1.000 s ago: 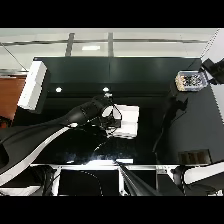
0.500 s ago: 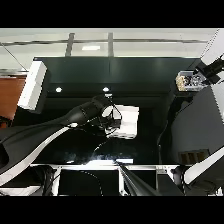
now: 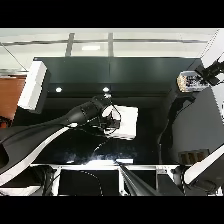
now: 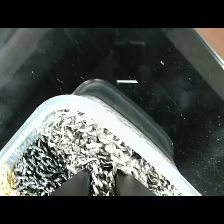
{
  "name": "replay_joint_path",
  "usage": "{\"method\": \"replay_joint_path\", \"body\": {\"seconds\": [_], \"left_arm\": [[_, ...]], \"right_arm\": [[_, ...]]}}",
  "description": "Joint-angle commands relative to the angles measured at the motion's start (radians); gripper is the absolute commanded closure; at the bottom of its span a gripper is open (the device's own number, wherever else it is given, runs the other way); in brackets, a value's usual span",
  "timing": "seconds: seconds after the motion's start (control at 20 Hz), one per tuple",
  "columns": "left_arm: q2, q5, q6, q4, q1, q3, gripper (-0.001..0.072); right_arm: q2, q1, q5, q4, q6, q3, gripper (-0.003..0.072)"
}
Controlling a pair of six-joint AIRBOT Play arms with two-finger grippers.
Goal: Fold the box and place the chain.
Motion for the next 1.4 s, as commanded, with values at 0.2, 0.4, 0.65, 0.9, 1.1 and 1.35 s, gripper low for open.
{"method": "replay_joint_path", "body": {"seconds": [0.2,0.4,0.65,0.9,1.1,1.35], "left_arm": [[0.000,0.000,0.001,0.000,0.001,0.000,0.0684],[0.000,0.000,0.001,0.000,0.002,0.000,0.0684],[0.000,0.000,0.001,0.000,0.003,0.000,0.0684],[0.000,0.000,0.001,0.000,0.005,0.000,0.0684],[0.000,-0.001,0.001,0.000,0.005,0.000,0.0684],[0.000,0.002,0.001,0.000,0.005,0.000,0.0684]], "right_arm": [[0.135,0.000,0.042,-0.027,-0.147,0.002,0.0677],[0.298,0.000,0.148,0.054,-0.359,0.001,0.0681],[0.525,0.000,0.130,0.306,-0.455,0.000,0.0683],[0.709,0.000,0.137,0.460,-0.476,0.000,0.0683],[0.819,0.001,0.185,0.626,-0.500,-0.034,0.0682],[0.966,0.060,0.229,0.661,-0.542,-0.161,0.0682]]}}
